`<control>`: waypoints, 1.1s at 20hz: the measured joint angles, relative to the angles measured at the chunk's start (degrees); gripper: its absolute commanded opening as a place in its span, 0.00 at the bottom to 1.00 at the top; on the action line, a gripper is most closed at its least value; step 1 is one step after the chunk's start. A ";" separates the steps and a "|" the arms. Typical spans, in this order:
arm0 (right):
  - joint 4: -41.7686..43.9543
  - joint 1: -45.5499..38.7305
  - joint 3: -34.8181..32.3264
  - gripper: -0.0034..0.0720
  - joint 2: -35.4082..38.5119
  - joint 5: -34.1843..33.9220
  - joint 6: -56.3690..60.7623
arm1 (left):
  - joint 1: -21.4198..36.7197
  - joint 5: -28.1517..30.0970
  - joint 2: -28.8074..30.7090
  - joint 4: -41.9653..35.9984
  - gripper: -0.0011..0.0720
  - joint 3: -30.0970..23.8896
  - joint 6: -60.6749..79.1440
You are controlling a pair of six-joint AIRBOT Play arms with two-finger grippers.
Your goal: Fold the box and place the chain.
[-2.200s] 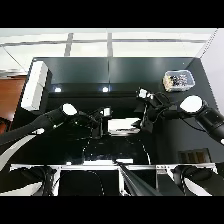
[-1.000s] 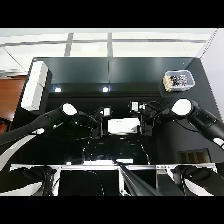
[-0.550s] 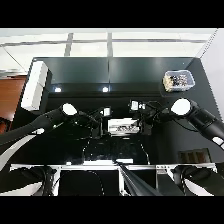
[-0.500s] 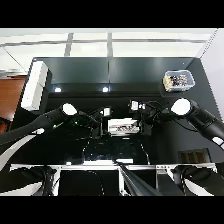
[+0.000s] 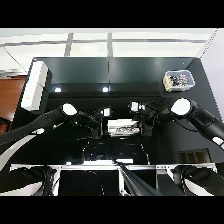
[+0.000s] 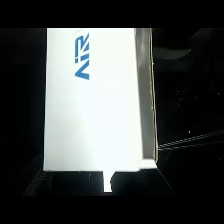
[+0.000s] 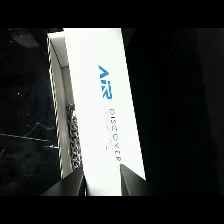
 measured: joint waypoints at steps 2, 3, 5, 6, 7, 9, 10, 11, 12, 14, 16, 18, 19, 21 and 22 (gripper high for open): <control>-0.02 0.00 0.00 0.32 0.00 0.15 0.00 | 0.00 0.00 0.00 -0.02 0.51 0.00 0.00; 0.00 0.00 0.00 0.32 0.00 0.22 0.02 | 0.00 0.00 0.00 -0.02 0.51 0.00 0.00; -0.02 0.00 0.00 0.32 0.00 0.31 0.02 | 0.00 0.02 0.00 0.00 0.51 0.02 -0.02; -0.02 0.00 0.00 0.32 0.00 0.35 0.02 | 0.00 0.02 0.00 -0.02 0.51 0.02 -0.02; -0.04 0.00 0.00 0.32 0.00 0.37 0.02 | 0.00 0.02 0.00 -0.02 0.51 0.02 -0.02; -0.15 0.00 0.00 0.32 0.00 0.42 0.02 | 0.00 0.04 0.00 -0.02 0.51 0.02 -0.04; -0.22 0.00 0.00 0.32 0.00 0.42 0.02 | 0.00 0.04 0.00 -0.02 0.51 0.02 -0.04; -0.33 0.00 0.00 0.32 0.00 0.44 0.02 | 0.00 0.04 0.00 -0.02 0.51 0.02 -0.04; -0.42 0.00 0.00 0.32 0.00 0.46 0.02 | -0.02 0.04 0.00 -0.02 0.51 0.00 -0.04; -0.57 0.00 0.00 0.32 0.00 0.48 0.02 | -0.02 0.07 0.00 -0.02 0.51 0.00 -0.04; -0.66 0.00 0.00 0.43 0.00 0.52 0.04 | -0.02 0.07 0.00 -0.02 0.51 0.02 -0.07; -1.16 0.02 -0.02 0.45 -0.04 1.25 0.17 | -0.04 0.13 0.00 -0.04 0.51 0.00 0.00; -1.16 0.02 -0.02 0.45 -0.07 1.11 0.33 | -0.04 0.13 0.00 -0.04 0.51 0.00 -0.07; -1.46 0.02 -0.02 0.45 -0.07 1.01 0.70 | -0.04 0.17 -0.02 -0.04 0.51 0.00 -0.09; -1.55 0.02 -0.02 0.45 -0.07 0.96 0.83 | -0.04 0.15 -0.02 -0.04 0.51 0.00 -0.09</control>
